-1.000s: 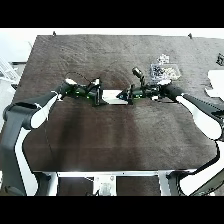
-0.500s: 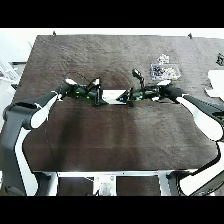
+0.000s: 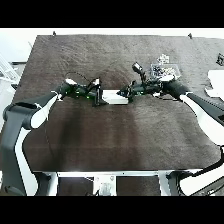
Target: Fold the box and place the chain.
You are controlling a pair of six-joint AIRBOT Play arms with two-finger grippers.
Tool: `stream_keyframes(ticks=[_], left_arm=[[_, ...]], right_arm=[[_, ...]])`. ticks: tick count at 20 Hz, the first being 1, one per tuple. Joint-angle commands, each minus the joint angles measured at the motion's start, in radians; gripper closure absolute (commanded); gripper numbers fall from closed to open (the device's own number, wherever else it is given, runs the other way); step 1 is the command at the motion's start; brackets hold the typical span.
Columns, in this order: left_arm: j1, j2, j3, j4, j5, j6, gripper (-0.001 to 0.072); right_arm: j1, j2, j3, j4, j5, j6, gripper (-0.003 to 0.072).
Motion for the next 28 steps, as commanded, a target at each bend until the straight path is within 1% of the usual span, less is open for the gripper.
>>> stream_keyframes(ticks=[1,8,12,16,19,22,26,28], left_arm=[[0.000,0.000,0.000,0.000,0.000,0.000,0.0172],[0.000,0.000,0.000,0.000,0.000,0.000,0.0172],[0.000,0.000,0.000,0.000,0.000,0.000,0.0172],[0.000,0.000,0.000,0.000,0.000,0.000,0.0172],[0.000,0.000,0.000,0.000,0.000,0.000,0.0173],[0.000,0.000,0.000,0.000,0.000,0.000,0.0172],[0.000,0.000,0.000,0.000,0.001,0.000,0.0172],[0.000,0.000,0.000,0.000,0.000,0.000,0.0172]], right_arm=[[0.030,0.002,0.002,-0.171,-0.075,0.000,0.0676],[0.047,0.002,0.002,-0.194,-0.080,0.013,0.0676],[0.067,0.002,0.002,-0.266,-0.079,0.055,0.0676],[0.072,0.009,0.002,-0.245,-0.079,0.056,0.0676],[0.071,0.064,0.008,-0.200,-0.085,0.055,0.0677],[0.071,0.170,0.008,-0.190,-0.109,0.061,0.0677],[0.071,0.290,0.000,-0.205,-0.117,0.193,0.0678],[0.071,0.338,-0.022,-0.219,-0.120,0.264,0.0679]])
